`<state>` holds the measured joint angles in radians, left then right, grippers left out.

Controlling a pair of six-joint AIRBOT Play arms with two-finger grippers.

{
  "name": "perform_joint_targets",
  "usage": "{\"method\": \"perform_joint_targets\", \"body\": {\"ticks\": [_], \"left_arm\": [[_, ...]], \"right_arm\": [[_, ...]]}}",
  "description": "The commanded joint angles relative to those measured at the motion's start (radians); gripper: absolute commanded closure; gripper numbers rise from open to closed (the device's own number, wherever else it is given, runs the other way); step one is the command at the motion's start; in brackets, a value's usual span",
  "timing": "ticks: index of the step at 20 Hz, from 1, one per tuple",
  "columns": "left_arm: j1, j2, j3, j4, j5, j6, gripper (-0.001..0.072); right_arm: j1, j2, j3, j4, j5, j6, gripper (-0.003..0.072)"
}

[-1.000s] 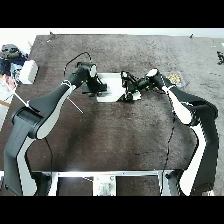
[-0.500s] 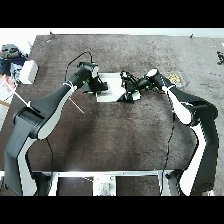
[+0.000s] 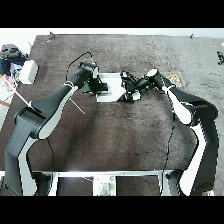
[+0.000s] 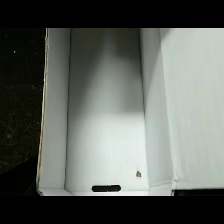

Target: Fold the box and place the chain.

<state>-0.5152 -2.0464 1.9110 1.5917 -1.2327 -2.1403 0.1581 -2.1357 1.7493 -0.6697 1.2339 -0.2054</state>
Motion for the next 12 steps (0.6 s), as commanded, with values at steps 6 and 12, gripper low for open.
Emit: {"method": "perform_joint_targets", "body": {"ticks": [6,12], "left_arm": [[0.0,0.001,0.07,-0.057,-0.044,0.19,0.0273],[0.0,0.043,0.122,-0.048,-0.176,0.419,0.0275]], "right_arm": [[0.0,-0.001,0.0,0.0,0.0,0.0,0.0154],[0.0,-0.001,0.0,0.0,0.0,0.0,0.0155]]}}
